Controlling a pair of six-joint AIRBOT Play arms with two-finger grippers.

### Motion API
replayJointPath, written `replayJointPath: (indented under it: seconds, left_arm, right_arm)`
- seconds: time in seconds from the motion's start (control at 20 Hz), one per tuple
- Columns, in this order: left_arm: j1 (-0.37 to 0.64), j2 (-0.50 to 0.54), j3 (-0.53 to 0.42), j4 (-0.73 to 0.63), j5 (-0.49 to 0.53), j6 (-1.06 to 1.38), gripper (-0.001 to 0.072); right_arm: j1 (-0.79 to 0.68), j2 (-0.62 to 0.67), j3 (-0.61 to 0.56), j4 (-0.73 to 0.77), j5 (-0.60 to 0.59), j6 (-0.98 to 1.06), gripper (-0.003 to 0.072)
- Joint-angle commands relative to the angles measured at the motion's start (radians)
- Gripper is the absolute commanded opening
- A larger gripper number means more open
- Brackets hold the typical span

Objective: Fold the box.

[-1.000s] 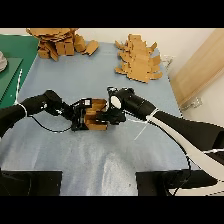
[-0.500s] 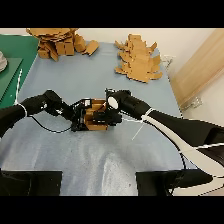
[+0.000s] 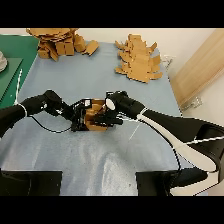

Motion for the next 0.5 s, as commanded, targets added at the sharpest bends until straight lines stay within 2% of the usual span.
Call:
replayJointPath:
  seconds: [0.0, 0.15, 0.2, 0.25, 0.3, 0.45]
  left_arm:
    - [0.000, 0.000, 0.000, 0.000, 0.002, 0.001, 0.0520]
    - [0.000, 0.000, 0.000, 0.000, 0.002, 0.001, 0.0520]
    - [0.000, 0.000, 0.000, 0.000, 0.002, 0.001, 0.0520]
    - [0.000, 0.000, 0.000, 0.000, 0.002, 0.001, 0.0520]
    - [0.000, 0.000, 0.000, 0.000, 0.002, 0.001, 0.0520]
    - [-0.001, 0.000, 0.000, 0.000, 0.002, 0.001, 0.0520]
  right_arm:
    - [-0.002, -0.004, 0.002, -0.035, 0.011, 0.006, 0.0004]
    - [-0.002, -0.004, 0.002, -0.037, -0.014, 0.005, 0.0004]
    - [-0.001, -0.004, 0.002, -0.031, -0.024, 0.003, 0.0046]
    - [-0.002, -0.004, 0.002, -0.021, -0.031, 0.002, 0.0178]
    - [-0.001, -0.003, 0.004, -0.017, -0.031, 0.002, 0.0256]
    - [-0.001, 0.007, 0.018, -0.014, -0.030, 0.002, 0.0367]
